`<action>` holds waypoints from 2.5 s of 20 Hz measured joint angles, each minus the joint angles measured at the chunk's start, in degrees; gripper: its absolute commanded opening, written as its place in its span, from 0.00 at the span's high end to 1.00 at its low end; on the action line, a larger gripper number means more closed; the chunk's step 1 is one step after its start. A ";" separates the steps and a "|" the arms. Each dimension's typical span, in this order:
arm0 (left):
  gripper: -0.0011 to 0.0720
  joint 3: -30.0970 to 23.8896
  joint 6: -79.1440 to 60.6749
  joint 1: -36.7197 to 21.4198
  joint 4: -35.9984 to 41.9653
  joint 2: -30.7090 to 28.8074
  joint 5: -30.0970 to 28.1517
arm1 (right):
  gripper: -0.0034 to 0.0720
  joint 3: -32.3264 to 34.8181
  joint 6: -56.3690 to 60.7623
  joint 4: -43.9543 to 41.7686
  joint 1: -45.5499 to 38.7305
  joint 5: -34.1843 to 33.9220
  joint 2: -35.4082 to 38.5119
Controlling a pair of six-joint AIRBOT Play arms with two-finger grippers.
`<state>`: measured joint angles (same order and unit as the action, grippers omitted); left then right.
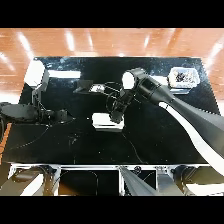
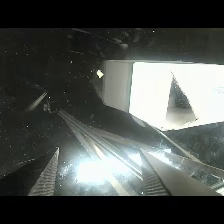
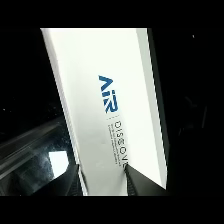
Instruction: Fold the box and place the chain.
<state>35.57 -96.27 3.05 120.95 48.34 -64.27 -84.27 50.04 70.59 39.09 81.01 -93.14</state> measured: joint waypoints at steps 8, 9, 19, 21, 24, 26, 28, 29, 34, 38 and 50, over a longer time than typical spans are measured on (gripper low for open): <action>0.15 0.00 0.00 0.00 0.00 0.00 0.00 | 0.54 0.22 0.74 0.20 0.17 -0.31 -0.28; 0.15 0.00 -0.02 0.00 0.00 0.00 0.00 | 0.54 0.22 0.74 0.57 0.37 -0.46 -0.31; 0.15 0.00 0.00 0.00 0.00 0.00 -0.02 | 0.54 0.31 1.16 3.67 3.04 -2.75 -0.59; 0.15 0.00 0.00 0.00 0.00 0.00 -0.04 | 0.54 0.61 1.20 4.31 3.56 -3.02 -0.61; 0.15 0.00 -0.02 0.00 0.00 0.00 -0.04 | 0.33 1.57 1.66 4.70 4.35 -3.26 -0.68; 0.15 0.00 0.00 0.00 0.00 0.00 -0.07 | 0.28 1.92 2.25 4.52 4.70 -3.06 -0.68; 0.15 0.00 -0.02 0.00 0.00 0.00 -0.09 | 0.28 2.10 2.75 4.57 4.83 -3.10 -0.68; 0.15 0.00 -0.02 0.00 0.00 0.00 -0.09 | 0.28 2.14 3.08 4.61 4.87 -3.08 -0.63; 0.15 0.00 -0.02 0.00 0.00 0.00 -0.13 | 0.32 1.60 7.13 4.81 3.96 -2.47 0.98; 0.15 0.00 -0.96 0.00 0.00 0.00 -0.15 | 0.92 2.36 17.29 2.45 0.07 -3.13 5.92; 0.15 0.00 -3.65 0.00 0.00 0.11 0.24 | 0.92 35.63 57.20 -20.76 6.84 -47.63 20.83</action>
<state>35.57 -99.92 3.05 120.95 48.45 -64.03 -48.64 107.24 49.82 45.93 33.39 -72.31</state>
